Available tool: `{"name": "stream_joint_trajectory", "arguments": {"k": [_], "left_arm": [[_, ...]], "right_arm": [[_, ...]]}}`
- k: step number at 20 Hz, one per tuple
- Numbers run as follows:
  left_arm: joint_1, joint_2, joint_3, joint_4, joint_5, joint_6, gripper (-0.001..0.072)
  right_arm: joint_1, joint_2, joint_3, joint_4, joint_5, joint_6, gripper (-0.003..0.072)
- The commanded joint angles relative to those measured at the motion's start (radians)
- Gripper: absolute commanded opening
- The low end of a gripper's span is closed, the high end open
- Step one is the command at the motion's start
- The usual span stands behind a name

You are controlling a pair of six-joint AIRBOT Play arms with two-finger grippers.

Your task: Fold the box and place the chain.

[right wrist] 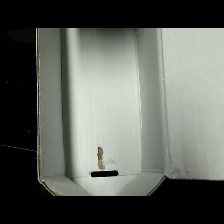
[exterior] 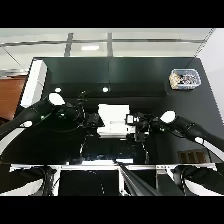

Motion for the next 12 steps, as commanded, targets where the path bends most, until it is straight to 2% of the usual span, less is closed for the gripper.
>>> {"name": "stream_joint_trajectory", "arguments": {"k": [1,4,12], "left_arm": [[-0.038,0.0,0.024,0.05,0.032,-0.103,0.048],[-0.063,0.0,0.03,0.064,0.029,-0.113,0.0361],[-0.143,0.0,0.084,0.306,0.04,-0.344,0.0361]], "right_arm": [[0.001,0.0,0.0,0.0,0.0,0.0,0.0227],[0.001,0.0,0.0,0.0,0.0,0.0,0.0227],[0.001,0.0,0.0,0.0,0.0,0.0,0.0228]]}}
